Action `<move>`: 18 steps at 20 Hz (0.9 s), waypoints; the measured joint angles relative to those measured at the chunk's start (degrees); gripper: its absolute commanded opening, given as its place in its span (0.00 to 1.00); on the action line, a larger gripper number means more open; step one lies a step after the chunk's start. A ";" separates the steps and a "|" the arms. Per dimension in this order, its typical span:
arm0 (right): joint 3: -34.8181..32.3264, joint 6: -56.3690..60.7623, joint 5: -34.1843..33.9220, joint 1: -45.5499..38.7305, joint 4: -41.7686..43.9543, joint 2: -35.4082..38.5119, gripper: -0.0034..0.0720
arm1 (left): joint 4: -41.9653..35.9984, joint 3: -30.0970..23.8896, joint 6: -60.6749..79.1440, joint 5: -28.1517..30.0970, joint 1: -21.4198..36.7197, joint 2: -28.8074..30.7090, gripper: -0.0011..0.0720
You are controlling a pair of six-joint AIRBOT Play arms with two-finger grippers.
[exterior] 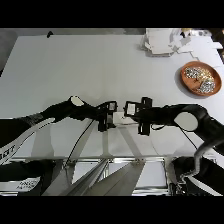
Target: Fold the box and place the chain.
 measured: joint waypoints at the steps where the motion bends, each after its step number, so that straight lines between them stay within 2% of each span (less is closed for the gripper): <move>1: 0.00 4.26 1.51 -0.31 -1.92 1.68 0.07 | 0.02 0.00 0.00 0.02 0.00 0.00 0.22; 3: 0.00 14.56 6.29 -2.80 -6.16 4.31 0.07 | 0.02 0.00 0.00 0.07 0.00 0.00 0.22; 7: -0.22 36.35 22.82 -13.77 -14.51 6.43 0.07 | 0.04 0.00 0.00 0.13 0.00 0.02 0.22; 10: -0.48 44.96 30.97 -23.37 -18.82 6.95 0.07 | 0.04 0.00 -0.02 0.15 0.00 0.02 0.22; 14: -0.68 49.31 33.09 -33.40 -21.03 7.15 0.07 | 0.04 0.00 -0.02 0.17 0.00 0.02 0.22; 18: -0.76 50.80 33.00 -38.25 -21.27 7.19 0.07 | 0.04 0.00 -0.02 0.17 0.00 0.02 0.22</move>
